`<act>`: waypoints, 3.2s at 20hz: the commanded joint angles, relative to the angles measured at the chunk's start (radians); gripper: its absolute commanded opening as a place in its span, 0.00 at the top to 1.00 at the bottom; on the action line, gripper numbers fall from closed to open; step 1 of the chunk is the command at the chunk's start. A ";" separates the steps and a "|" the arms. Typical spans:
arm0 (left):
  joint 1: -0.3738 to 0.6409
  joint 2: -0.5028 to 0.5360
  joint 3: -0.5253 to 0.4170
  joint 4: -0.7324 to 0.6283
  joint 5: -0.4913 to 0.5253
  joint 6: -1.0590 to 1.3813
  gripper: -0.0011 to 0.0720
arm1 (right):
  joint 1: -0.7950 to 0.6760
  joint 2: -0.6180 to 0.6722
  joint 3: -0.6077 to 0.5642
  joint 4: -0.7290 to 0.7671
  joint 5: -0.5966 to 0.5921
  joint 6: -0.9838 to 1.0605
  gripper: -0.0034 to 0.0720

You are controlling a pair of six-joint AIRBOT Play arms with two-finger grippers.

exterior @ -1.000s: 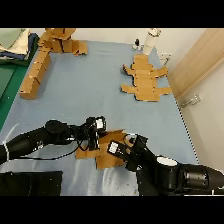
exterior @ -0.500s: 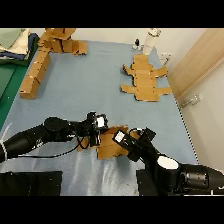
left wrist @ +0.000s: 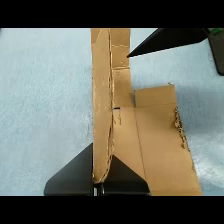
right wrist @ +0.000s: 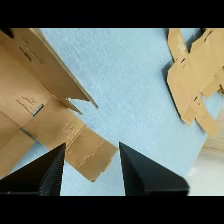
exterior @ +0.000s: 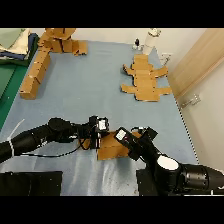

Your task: Fold the box.

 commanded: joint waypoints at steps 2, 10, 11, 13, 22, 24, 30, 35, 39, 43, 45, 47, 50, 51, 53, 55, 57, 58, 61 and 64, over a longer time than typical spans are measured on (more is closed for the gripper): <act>0.019 -0.006 0.000 0.002 0.011 0.008 0.97 | 0.000 0.000 0.001 -0.002 -0.001 0.003 0.26; 0.072 -0.006 -0.001 0.003 -0.117 0.011 0.97 | 0.000 0.000 0.001 -0.002 0.000 0.003 0.26; 0.072 -0.007 -0.002 0.003 -0.125 0.011 0.97 | 0.000 0.000 0.001 -0.003 0.000 0.003 0.26; 0.072 -0.019 -0.003 0.003 -0.126 0.011 0.97 | 0.000 0.000 0.001 -0.002 0.000 0.003 0.26; 0.072 -0.050 -0.003 0.003 -0.092 -0.016 0.97 | 0.000 0.000 0.001 -0.002 0.001 0.021 0.26; 0.072 -0.050 -0.003 0.003 -0.108 -0.016 0.97 | 0.000 -0.001 0.001 -0.001 0.006 0.020 0.26; 0.072 -0.050 -0.003 0.003 -0.106 -0.016 0.97 | 0.001 -0.001 0.001 0.043 0.126 0.017 0.26; 0.072 -0.050 -0.003 0.003 -0.106 -0.016 0.97 | 0.002 -0.007 -0.003 0.319 0.159 -0.092 0.26; 0.072 -0.050 -0.003 0.003 -0.106 -0.016 0.97 | 0.001 -0.059 -0.012 0.396 0.222 -0.254 0.26; 0.072 -0.050 -0.003 0.003 -0.106 -0.016 0.97 | 0.001 -0.121 -0.012 0.419 0.230 -0.281 0.26; 0.072 -0.050 -0.003 0.003 -0.106 -0.016 0.97 | 0.001 -0.126 -0.012 0.470 0.256 -0.316 0.26; 0.072 -0.050 -0.003 0.003 -0.106 -0.016 0.97 | 0.002 -0.126 -0.012 0.505 0.258 -0.341 0.26; 0.072 -0.050 -0.003 0.003 -0.106 -0.016 0.97 | 0.001 -0.126 -0.014 0.502 0.264 -0.341 0.26; 0.072 -0.050 -0.003 0.003 -0.106 -0.016 0.97 | 0.001 -0.127 -0.018 0.492 0.267 -0.341 0.26; 0.072 -0.050 -0.003 0.003 -0.106 -0.016 0.97 | 0.001 -0.138 -0.024 0.451 0.282 -0.340 0.26; 0.072 -0.050 -0.003 0.003 -0.107 -0.016 0.97 | 0.001 -0.161 -0.024 0.399 0.286 -0.340 0.26; 0.072 -0.050 -0.003 0.003 -0.106 -0.016 0.97 | 0.001 -0.181 -0.024 0.374 0.293 -0.339 0.26; 0.072 -0.050 -0.003 0.003 -0.106 -0.016 0.97 | 0.001 -0.189 -0.024 0.369 0.299 -0.339 0.26; 0.072 -0.050 -0.003 0.003 -0.106 -0.016 0.97 | 0.001 -0.203 -0.024 0.341 0.312 -0.324 0.26; 0.072 -0.050 -0.003 0.003 -0.106 -0.016 0.97 | 0.001 -0.209 -0.024 0.286 0.316 -0.273 0.26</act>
